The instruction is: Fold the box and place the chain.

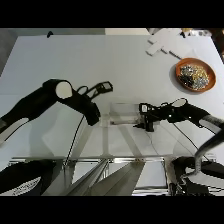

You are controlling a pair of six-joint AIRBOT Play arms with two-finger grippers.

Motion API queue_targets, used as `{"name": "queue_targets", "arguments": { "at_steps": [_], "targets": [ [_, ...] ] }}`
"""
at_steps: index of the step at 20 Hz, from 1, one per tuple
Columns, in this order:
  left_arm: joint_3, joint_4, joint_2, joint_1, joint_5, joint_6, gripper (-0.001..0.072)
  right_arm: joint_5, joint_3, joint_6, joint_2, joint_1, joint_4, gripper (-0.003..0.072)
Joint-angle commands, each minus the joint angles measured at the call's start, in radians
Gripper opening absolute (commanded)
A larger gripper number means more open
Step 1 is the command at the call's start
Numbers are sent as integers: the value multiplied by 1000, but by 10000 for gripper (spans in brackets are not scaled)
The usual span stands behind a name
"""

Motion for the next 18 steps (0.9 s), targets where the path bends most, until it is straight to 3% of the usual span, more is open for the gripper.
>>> {"name": "queue_targets", "arguments": {
  "at_steps": [1,6,13,18],
  "targets": [
    [-45,19,49,73,6,-297,3,-3,0,2,1,0,2,337],
    [-218,-60,11,82,201,-466,4,-3,0,2,1,0,2,337],
    [-226,-267,-113,81,245,-410,5,-3,0,2,1,0,2,337],
    [-226,-273,-118,81,246,-396,5,-3,0,2,1,0,2,337]
  ]
}}
